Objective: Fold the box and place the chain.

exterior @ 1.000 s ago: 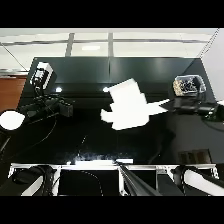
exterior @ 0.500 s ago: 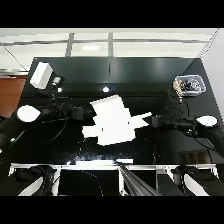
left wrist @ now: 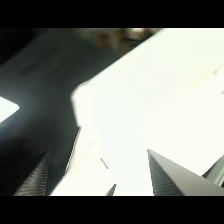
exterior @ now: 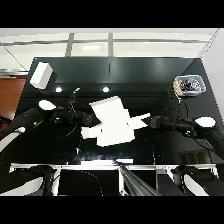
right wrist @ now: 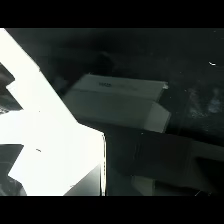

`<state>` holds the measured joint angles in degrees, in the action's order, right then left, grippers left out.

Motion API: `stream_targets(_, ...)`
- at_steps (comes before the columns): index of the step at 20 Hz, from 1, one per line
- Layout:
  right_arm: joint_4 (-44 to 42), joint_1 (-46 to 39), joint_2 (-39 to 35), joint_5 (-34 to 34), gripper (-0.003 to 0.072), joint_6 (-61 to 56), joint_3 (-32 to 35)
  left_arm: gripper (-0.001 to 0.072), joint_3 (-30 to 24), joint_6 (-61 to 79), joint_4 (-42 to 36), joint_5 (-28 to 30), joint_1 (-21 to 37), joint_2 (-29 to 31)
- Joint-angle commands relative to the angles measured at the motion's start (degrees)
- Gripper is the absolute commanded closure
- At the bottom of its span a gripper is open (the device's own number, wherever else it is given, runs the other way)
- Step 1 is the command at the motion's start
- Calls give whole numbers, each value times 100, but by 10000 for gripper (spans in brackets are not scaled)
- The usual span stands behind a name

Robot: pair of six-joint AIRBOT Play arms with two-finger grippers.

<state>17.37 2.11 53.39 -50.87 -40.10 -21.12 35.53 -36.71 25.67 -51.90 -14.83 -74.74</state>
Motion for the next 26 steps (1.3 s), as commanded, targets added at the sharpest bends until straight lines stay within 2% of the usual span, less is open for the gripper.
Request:
stream_targets(1, 0, 11, -7, -26, 679, -20, 2, 18, 188, 1458, -1014, -284, 42, -538)
stream_targets(4, 2, 11, -7, -31, 679, -20, 2, 58, 422, 1812, -890, -796, 44, -778)
stream_targets(6, 0, 11, -7, -52, 679, -20, 2, 192, 597, 1810, -586, -1362, 120, -951)
stream_targets(7, 2, 11, -7, -59, 680, -20, 2, 287, 643, 1812, -564, -1554, 188, -1040)
stream_targets(8, 0, 11, -7, -63, 679, -22, 2, 352, 664, 1827, -562, -1659, 251, -1130)
stream_targets(9, 2, 11, -7, -61, 679, -20, 2, 384, 671, 1873, -553, -1705, 295, -1198)
stream_targets(11, 2, 11, -7, -61, 679, -22, 2, 388, 684, 2022, -542, -1784, 350, -1303)
stream_targets(12, 0, 11, -7, -61, 679, -24, 2, 479, 688, 2026, -531, -1784, 350, -1342)
stream_targets(13, 2, 11, -7, -61, 679, -22, 2, 529, 691, 2061, -529, -1784, 343, -1384)
stream_targets(14, 2, 11, -7, -61, 679, -24, 2, 640, 691, 2159, -525, -1784, 339, -1408)
stream_targets(15, 2, 11, -7, -61, 680, -22, 2, 684, 691, 2251, -511, -1779, 339, -1408)
stream_targets(17, 4, 11, -7, -72, 671, -22, 0, 685, 710, 2308, -511, -1725, 339, -1408)
stream_targets(18, 17, 2, -7, -111, 621, -24, -2, 685, 754, 2308, -490, -1727, 339, -1405)
stream_targets(19, 46, -26, -7, -184, 333, -24, -7, 685, 809, 2306, -468, -1746, 339, -1405)
stream_targets(20, 46, -70, -7, -310, 163, -22, -15, 685, 872, 2304, -439, -1775, 339, -1403)
stream_targets(23, 590, -376, -7, -901, 159, -17, -256, 692, 1086, 2234, -105, -1888, 245, -1235)
stream_targets(25, 1381, -684, -7, -1375, 160, -15, -629, 693, 1097, 2133, 260, -1792, -35, -756)
stream_targets(26, 1779, -817, -7, -1569, 160, -13, -846, 692, 1078, 2124, 651, -1554, -264, -461)
